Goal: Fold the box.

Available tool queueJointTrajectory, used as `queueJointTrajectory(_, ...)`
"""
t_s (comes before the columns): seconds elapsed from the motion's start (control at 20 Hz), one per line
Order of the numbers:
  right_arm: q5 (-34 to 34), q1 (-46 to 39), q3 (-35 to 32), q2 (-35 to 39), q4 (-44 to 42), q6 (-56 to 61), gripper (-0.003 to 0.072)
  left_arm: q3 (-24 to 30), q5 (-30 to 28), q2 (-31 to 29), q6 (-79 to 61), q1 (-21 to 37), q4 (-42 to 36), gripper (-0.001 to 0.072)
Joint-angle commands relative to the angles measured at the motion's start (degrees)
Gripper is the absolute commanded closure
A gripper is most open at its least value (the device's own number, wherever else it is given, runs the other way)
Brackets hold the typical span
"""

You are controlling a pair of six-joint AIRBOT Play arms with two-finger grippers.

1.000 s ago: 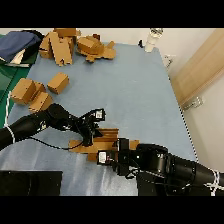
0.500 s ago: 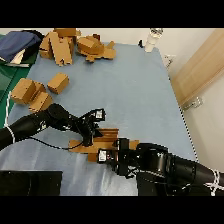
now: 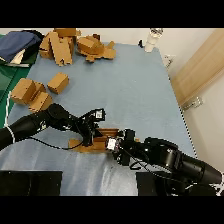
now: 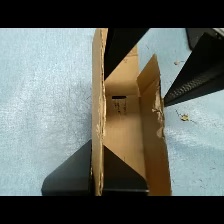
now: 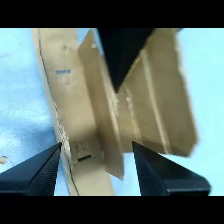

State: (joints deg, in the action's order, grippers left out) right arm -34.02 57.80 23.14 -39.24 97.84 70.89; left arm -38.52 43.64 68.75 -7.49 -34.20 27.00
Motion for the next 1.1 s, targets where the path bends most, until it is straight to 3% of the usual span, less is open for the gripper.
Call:
queueJointTrajectory(0.0, -0.8, -0.7, -1.2, 2.5, 0.0, 0.2, -0.0022, 0.0, 0.0, 0.0, 0.0, 0.0, 0.0, 0.0696)
queueJointTrajectory(0.55, -3.1, -0.7, -1.4, 2.3, 0.3, 6.8, -0.0022, 0.0, 0.0, 0.0, 0.0, 0.0, 0.0, 0.0696)
queueJointTrajectory(0.8, -1.0, -2.6, -2.1, 2.2, 2.2, 6.3, -0.0022, 0.0, 0.0, 0.0, 0.0, 0.0, 0.0, 0.0696)
queueJointTrajectory(0.9, -1.0, -5.9, -2.1, 2.2, -1.6, 1.7, -0.0022, 0.0, 0.0, 0.0, 0.0, 0.0, 0.0, 0.0695)
queueJointTrajectory(1.05, 0.1, -10.0, -2.1, 2.1, -15.3, -13.1, -0.0022, 0.0, 0.0, 0.0, 0.0, 0.0, 0.0, 0.0695)
